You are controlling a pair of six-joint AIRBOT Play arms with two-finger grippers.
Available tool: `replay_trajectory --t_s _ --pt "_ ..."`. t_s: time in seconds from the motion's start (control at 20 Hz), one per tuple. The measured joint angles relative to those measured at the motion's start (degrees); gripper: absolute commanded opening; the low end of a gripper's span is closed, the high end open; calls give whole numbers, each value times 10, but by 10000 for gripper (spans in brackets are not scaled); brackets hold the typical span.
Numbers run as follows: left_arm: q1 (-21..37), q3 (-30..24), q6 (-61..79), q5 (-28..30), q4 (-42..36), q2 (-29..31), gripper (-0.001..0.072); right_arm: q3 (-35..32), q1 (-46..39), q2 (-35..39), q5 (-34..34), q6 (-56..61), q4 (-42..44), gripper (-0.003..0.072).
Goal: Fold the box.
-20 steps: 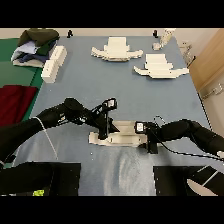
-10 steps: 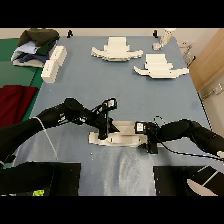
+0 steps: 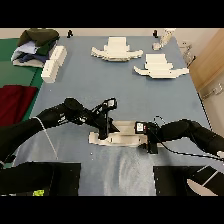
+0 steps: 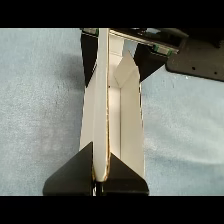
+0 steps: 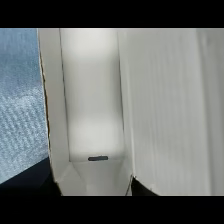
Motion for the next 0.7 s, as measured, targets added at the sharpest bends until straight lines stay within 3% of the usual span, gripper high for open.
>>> replay_trajectory --t_s 0.5,0.55,0.6,0.7 --pt "0 0 -35 -8 -5 0 17 0 0 0 -1 0 0 504" --pt "0 0 -38 -9 -5 0 107 0 0 0 -1 0 0 505" --pt "0 0 -42 -7 -6 0 314 0 0 0 -1 0 0 504" --pt "0 0 -46 -7 -6 0 356 0 0 0 -2 0 0 504"
